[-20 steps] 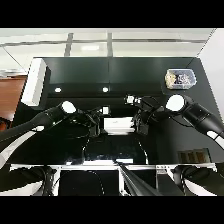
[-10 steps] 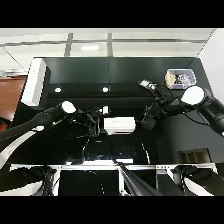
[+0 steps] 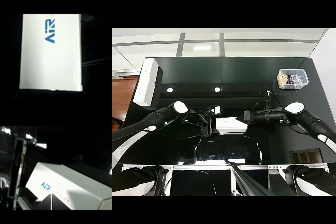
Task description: Fold the box and place the chain.
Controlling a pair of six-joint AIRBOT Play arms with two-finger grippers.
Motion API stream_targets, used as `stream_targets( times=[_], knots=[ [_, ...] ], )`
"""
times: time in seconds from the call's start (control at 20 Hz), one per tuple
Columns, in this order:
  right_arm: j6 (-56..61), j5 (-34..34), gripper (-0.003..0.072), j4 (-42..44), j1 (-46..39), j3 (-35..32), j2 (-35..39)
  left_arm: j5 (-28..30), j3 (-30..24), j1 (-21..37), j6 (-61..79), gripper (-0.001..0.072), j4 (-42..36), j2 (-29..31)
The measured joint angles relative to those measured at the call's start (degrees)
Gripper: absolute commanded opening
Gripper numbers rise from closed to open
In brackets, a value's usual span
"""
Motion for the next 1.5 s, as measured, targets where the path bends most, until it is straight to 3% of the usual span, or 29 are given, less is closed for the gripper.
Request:
stream_targets(
  times=[0.65,0.8,0.85,0.9,1.25,1.5],
  knots=[
    [5.44,-3.43,0.0015,-7.93,1.84,0.11,-2.16,-0.11,0.0,0.0,-0.02,0.0399,-0.63,-0.04],
    [5.31,2.8,0.0015,-13.33,-0.98,3.96,-0.37,-1.11,0.74,0.09,-0.26,0.0413,-0.42,0.15],
    [5.6,5.92,0.0015,-14.14,-2.86,6.1,0.81,-1.66,1.36,0.15,-0.42,0.0524,0.63,0.24],
    [5.79,9.49,0.0015,-15.52,-4.94,8.2,2.14,-2.21,2.03,0.2,-0.72,0.0717,1.46,0.35],
    [7.32,26.82,0.0015,-27.63,-25.88,16.5,13.09,-9.4,7.67,0.15,-5.7,0.0715,7.26,2.29],
    [7.41,29.2,0.0014,-31.61,-34.12,16.85,15.39,-9.57,14.19,-2.97,-11.39,0.0713,7.54,1.79]
  ],
)
